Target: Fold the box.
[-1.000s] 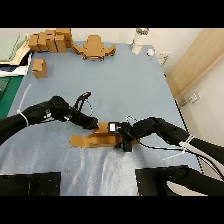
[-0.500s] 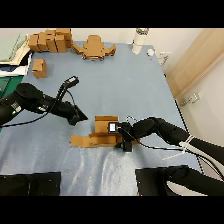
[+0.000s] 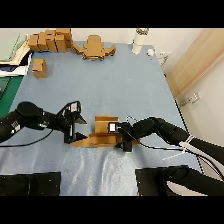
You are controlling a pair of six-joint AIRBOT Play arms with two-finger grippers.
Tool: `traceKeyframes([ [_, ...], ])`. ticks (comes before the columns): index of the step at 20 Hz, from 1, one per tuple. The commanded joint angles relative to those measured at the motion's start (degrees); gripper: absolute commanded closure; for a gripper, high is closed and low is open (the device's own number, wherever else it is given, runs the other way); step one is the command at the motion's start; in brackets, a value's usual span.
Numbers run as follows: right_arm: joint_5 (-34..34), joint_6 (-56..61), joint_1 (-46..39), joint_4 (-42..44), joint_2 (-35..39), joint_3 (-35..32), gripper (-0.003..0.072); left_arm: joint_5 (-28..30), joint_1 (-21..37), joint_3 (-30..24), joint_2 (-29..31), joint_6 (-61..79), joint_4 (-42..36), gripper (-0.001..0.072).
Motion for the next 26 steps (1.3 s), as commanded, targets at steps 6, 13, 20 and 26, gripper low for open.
traceKeyframes([
  [6, 0.0, 0.0, 0.0, 0.0, 0.0, 0.0, 0.0166, 9.4, -5.9, -7.7, -0.7, 7.2, -3.1, 0.0034],
  [13, 0.0, 0.0, 0.0, 0.0, 0.0, 0.0, 0.0166, 12.3, -9.6, -6.5, -4.6, 7.2, -7.4, 0.0151],
  [20, 0.0, 0.0, 0.0, 0.0, 0.0, 0.0, 0.0165, 12.3, -10.4, -6.4, -5.6, 7.8, -8.9, 0.0546],
  [26, 0.0, 0.0, 0.0, 0.0, 0.0, 0.0, 0.0166, 14.5, -12.4, -6.4, -6.4, 14.7, -17.0, 0.0546],
])
